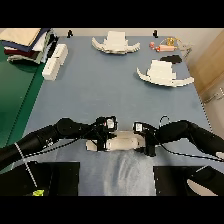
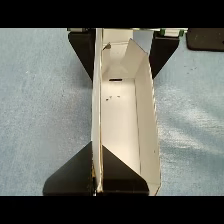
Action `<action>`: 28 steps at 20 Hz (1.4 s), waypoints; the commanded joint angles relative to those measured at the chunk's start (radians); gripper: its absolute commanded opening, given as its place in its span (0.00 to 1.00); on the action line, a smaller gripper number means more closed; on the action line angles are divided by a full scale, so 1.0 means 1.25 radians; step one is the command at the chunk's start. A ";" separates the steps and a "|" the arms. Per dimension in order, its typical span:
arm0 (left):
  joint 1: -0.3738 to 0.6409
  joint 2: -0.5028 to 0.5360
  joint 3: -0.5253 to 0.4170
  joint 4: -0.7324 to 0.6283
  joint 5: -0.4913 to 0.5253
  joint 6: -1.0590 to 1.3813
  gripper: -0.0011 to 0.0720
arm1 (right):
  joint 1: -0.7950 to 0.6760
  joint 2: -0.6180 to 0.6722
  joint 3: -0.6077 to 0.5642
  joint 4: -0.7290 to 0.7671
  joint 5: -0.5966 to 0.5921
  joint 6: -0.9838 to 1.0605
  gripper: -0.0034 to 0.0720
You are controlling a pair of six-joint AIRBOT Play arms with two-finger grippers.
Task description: Fold the box.
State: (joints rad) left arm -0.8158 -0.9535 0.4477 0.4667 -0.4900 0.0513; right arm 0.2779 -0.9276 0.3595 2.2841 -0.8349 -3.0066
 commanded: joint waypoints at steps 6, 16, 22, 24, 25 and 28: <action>0.000 0.000 0.000 0.000 0.000 0.000 0.04 | 0.013 0.000 0.000 -0.023 -0.007 0.005 0.81; 0.000 0.000 0.000 0.000 0.000 0.000 0.04 | 0.013 0.000 0.000 -0.029 0.000 0.005 0.73; 0.000 0.000 0.000 0.000 0.001 0.000 0.04 | 0.013 0.000 0.001 -0.029 -0.003 0.005 0.73; 0.000 0.000 0.000 0.000 0.001 0.000 0.04 | 0.013 0.000 0.000 -0.029 -0.003 0.005 0.73; 0.000 0.000 0.000 0.000 0.001 0.000 0.04 | 0.013 0.000 0.000 -0.029 -0.003 0.005 0.73; 0.000 0.000 0.000 0.000 0.001 0.000 0.04 | 0.013 0.000 0.000 -0.029 -0.003 0.005 0.73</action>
State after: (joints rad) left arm -0.8158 -0.9535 0.4477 0.4671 -0.4896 0.0517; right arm 0.2943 -0.9276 0.3607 2.2475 -0.8371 -3.0013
